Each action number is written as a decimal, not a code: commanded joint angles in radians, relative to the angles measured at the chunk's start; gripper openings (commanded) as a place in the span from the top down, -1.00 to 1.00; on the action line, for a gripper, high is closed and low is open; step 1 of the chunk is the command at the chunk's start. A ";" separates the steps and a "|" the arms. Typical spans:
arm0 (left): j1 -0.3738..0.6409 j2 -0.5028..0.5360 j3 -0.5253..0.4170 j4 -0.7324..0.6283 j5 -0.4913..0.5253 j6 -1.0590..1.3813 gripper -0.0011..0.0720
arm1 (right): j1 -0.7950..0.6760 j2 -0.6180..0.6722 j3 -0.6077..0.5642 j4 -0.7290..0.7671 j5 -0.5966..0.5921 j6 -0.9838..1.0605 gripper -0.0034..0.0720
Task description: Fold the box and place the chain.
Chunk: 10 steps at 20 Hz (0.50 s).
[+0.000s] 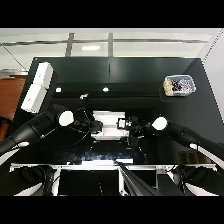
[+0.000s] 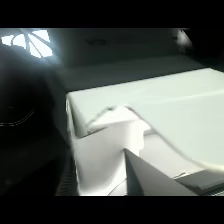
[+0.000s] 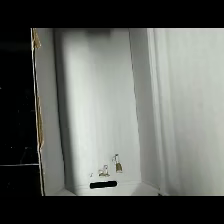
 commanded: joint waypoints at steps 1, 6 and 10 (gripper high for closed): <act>-0.029 0.000 0.003 -0.011 0.010 0.000 0.02 | 0.001 0.000 0.000 0.001 -0.001 0.000 -0.22; -0.033 0.000 0.003 0.023 0.011 -0.019 0.08 | 0.001 0.000 0.000 0.000 -0.001 0.000 -0.22; -0.033 -0.008 0.003 0.072 0.005 -0.069 0.21 | 0.001 0.000 0.000 0.000 -0.001 0.000 -0.22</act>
